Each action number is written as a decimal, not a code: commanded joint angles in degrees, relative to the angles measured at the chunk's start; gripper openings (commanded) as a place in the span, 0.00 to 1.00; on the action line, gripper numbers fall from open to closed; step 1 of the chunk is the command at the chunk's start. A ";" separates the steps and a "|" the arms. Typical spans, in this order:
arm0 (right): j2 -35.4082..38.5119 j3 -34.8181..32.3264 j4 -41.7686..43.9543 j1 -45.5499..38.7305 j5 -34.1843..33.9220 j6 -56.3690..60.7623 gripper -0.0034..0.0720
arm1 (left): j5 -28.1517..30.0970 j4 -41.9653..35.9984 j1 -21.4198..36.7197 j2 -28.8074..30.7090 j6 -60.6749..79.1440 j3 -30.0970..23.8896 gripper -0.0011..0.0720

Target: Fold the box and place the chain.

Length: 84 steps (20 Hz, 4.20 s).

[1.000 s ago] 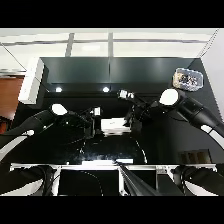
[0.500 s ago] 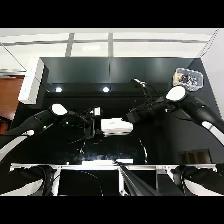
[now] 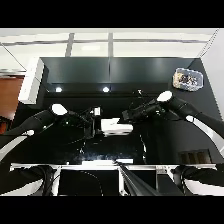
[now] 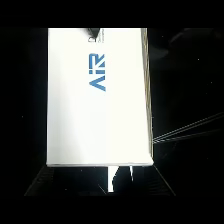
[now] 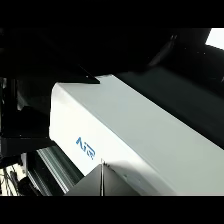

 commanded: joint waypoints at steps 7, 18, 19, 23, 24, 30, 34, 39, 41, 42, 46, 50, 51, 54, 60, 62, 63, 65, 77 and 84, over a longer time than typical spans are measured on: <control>-0.24 0.09 -1.33 -0.09 -0.44 0.28 0.06 | 0.00 -0.87 0.00 0.00 -0.02 -0.02 0.67; 29.57 4.48 -7.06 -17.62 15.32 4.70 0.06 | -0.07 0.00 0.39 2.38 -1.22 0.07 0.99; 32.30 4.48 -9.53 -20.09 16.52 5.95 0.06 | -0.24 1.33 0.74 4.02 -2.73 0.07 0.99; 39.41 4.48 -17.35 -28.81 20.44 7.85 0.06 | -4.22 6.91 1.88 12.85 -14.67 0.50 0.99; 39.89 4.46 -18.25 -30.29 20.63 7.85 0.06 | -5.62 7.34 1.42 14.58 -17.62 0.96 0.99; 39.91 4.17 -18.40 -32.24 15.47 7.85 0.06 | 2.51 6.84 -7.50 9.46 -27.98 7.04 0.99; 39.87 4.17 -18.38 -32.24 15.10 7.85 0.06 | 3.21 6.80 -10.10 -0.20 -28.83 13.53 0.99; 39.87 4.17 -18.36 -32.24 15.23 7.85 0.06 | -0.94 6.49 -11.58 -5.62 -28.83 17.68 0.99; 39.87 4.17 -18.38 -32.24 15.13 7.85 0.06 | -1.44 6.62 -11.76 -5.90 -28.83 17.68 0.99; 39.87 4.17 -18.40 -32.24 15.10 7.85 0.06 | -1.55 6.62 -11.91 -5.90 -28.81 17.68 0.99; 39.87 4.15 -18.43 -32.24 15.08 7.85 0.06 | -1.70 6.71 -12.13 -5.90 -28.76 17.68 0.99; 39.87 4.15 -18.40 -32.24 15.08 7.85 0.06 | -1.70 6.86 -12.15 -5.90 -28.76 17.66 0.99; 39.87 4.17 -18.40 -32.24 15.08 7.87 0.06 | -1.70 6.88 -12.20 -5.92 -28.76 17.66 0.99; 39.87 4.17 -18.40 -32.24 15.10 7.87 0.06 | -1.49 9.97 -13.27 -5.95 -28.74 17.66 0.99; 39.87 4.17 -18.38 -32.24 15.10 7.93 0.06 | 3.67 12.02 -16.33 -8.13 -28.76 17.66 0.99; 39.87 4.17 -18.40 -32.24 15.10 8.26 0.06 | 5.33 12.02 -17.29 -9.68 -28.61 17.66 0.99; 39.87 4.17 -18.40 -32.24 15.10 8.31 0.06 | 5.46 12.11 -17.81 -10.32 -27.58 17.66 0.99; 39.87 4.17 -18.34 -32.24 15.13 8.31 0.06 | 5.20 13.79 -18.38 -10.67 -27.23 17.66 0.96; 39.87 4.17 -18.34 -32.24 16.92 8.28 0.06 | -24.28 37.42 4.11 4.96 -66.77 17.84 0.40; 39.87 4.17 -18.34 -32.20 18.60 6.93 0.06 | -40.59 37.53 34.51 16.94 -69.96 17.84 0.40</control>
